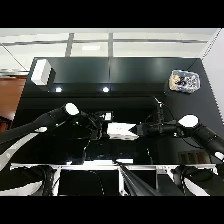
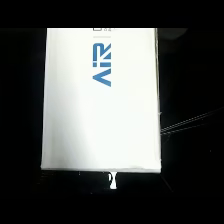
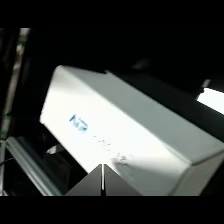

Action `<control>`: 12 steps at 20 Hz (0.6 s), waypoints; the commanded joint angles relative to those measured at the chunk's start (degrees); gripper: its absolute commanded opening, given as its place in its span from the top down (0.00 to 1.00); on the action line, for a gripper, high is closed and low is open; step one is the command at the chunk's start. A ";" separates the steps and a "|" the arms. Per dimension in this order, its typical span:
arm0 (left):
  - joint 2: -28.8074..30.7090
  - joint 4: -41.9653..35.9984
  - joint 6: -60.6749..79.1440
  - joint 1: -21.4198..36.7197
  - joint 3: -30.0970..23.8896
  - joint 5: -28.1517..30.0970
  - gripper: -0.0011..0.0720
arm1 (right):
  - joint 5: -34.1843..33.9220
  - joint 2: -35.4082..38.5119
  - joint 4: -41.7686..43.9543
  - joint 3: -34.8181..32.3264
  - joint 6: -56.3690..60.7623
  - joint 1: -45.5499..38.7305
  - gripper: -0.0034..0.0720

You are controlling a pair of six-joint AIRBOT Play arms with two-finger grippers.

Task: Fold the box and place the chain.

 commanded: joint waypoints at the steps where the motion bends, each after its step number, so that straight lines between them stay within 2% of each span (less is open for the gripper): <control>1: 0.00 -0.02 0.00 0.00 0.04 0.04 0.52 | -2.75 -0.81 -5.90 -0.39 5.73 0.17 0.93; 8: 0.00 -0.04 0.00 0.00 0.04 0.02 0.51 | -2.64 -0.90 -7.30 -0.20 6.01 0.66 0.93; 12: 0.00 -0.04 0.00 0.00 0.04 0.00 0.52 | 3.58 -0.57 -7.32 4.44 4.94 0.52 0.93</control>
